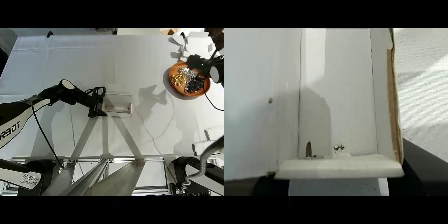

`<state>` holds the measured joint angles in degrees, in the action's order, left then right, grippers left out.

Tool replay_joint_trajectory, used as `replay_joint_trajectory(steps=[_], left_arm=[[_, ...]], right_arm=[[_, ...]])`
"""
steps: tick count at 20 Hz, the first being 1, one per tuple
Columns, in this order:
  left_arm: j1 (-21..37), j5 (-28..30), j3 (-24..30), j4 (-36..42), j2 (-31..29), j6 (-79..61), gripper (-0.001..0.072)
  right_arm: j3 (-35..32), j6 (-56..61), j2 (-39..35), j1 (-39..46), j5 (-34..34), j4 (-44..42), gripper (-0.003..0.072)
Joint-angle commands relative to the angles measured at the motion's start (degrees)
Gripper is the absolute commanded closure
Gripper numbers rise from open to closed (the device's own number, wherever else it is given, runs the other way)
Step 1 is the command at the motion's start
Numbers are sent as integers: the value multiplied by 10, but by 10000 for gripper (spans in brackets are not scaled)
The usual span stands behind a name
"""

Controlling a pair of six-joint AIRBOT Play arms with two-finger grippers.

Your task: Fold the box and place the chain.

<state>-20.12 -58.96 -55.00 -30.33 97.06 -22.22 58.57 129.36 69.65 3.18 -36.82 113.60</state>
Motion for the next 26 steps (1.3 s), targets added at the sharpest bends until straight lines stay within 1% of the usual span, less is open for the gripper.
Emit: replay_joint_trajectory(steps=[1, 3, 5, 8, 11, 13, 14, 15, 16, 17, 18, 19, 20, 23, 26], left_arm=[[0, 0, 0, 0, 0, 0, 569], [0, 0, 0, 0, 0, 0, 569], [0, 0, 0, 0, 0, 0, 569], [0, 0, 0, 0, 0, 0, 569], [0, 0, 0, 0, 0, 0, 569], [0, 0, 0, 0, 0, 0, 569], [0, 0, 0, 0, 0, 0, 569], [0, 0, 0, 0, 0, 0, 569], [0, 0, 0, 0, 0, 0, 569], [0, 0, 0, 0, 0, 0, 569], [0, 0, 0, 0, 0, 0, 569], [0, 0, 0, 0, 0, 0, 569], [0, 0, 0, 0, 0, 0, 569], [0, 0, 0, 0, 0, 0, 569], [0, 0, 0, 0, 0, 0, 569]], right_arm=[[0, -74, 80, 61, 43, -101, 140], [6, -148, 129, 88, 45, -164, 140], [26, -217, 171, 109, 33, -229, 140], [93, -331, 230, 119, -11, -317, 140], [160, -352, 283, 118, -76, -329, 140], [171, -352, 300, 118, -93, -329, 147], [171, -352, 304, 118, -94, -329, 184], [171, -358, 306, 118, -96, -329, 206], [171, -373, 306, 118, -98, -329, 290], [171, -385, 306, 118, -102, -329, 338], [171, -392, 306, 118, -105, -329, 440], [171, -399, 305, 118, -110, -329, 591], [171, -399, 303, 118, -115, -329, 677], [171, -441, 286, 118, -134, -328, 678], [171, -458, 251, 118, -158, -317, 680]])
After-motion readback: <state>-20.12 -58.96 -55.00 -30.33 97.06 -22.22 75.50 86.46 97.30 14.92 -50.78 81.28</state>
